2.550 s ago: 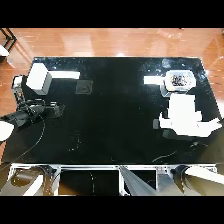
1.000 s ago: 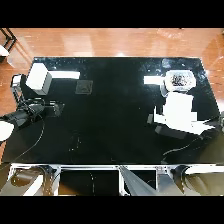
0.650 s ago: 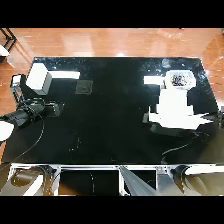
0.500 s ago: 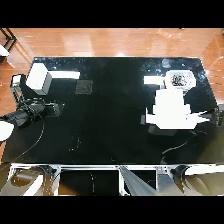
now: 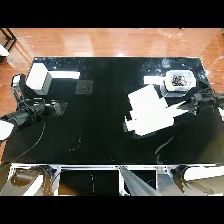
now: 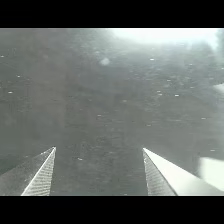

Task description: Fold the box and place the chain.

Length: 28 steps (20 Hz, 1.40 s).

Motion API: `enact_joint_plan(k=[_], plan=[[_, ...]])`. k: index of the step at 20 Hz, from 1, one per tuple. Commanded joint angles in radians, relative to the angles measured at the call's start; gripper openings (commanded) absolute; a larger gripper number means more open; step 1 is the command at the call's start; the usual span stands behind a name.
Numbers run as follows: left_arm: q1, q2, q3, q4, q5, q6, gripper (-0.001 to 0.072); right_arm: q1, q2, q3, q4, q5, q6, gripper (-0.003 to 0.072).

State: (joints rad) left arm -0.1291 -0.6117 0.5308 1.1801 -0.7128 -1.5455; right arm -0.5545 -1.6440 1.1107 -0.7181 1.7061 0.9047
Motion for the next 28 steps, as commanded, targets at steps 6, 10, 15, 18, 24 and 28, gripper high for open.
enact_joint_plan(k=[6,10,15,18,24,28], plan=[[0.000,-0.094,0.000,-0.333,-0.034,0.053,0.0630,0.387,0.466,-0.285,0.172,-0.449,-0.009,0.0022],[0.000,-0.235,0.002,-0.458,-0.127,0.191,0.0630,0.602,0.779,-0.589,0.213,-0.772,-0.008,0.0022],[0.031,-0.434,0.028,-0.660,-0.208,0.489,0.0630,0.744,0.845,-0.716,0.186,-0.852,-0.008,0.0022],[0.052,-0.586,0.089,-0.713,-0.395,0.719,0.0630,0.773,0.845,-0.718,0.199,-0.870,-0.007,0.0021],[0.010,-0.829,0.187,-0.722,-0.511,0.906,0.0630,0.773,0.845,-0.718,0.237,-0.878,-0.007,0.0021],[-0.013,-0.915,0.233,-0.797,-0.511,1.043,0.0630,0.773,0.845,-0.718,0.239,-0.880,-0.006,0.0022]])
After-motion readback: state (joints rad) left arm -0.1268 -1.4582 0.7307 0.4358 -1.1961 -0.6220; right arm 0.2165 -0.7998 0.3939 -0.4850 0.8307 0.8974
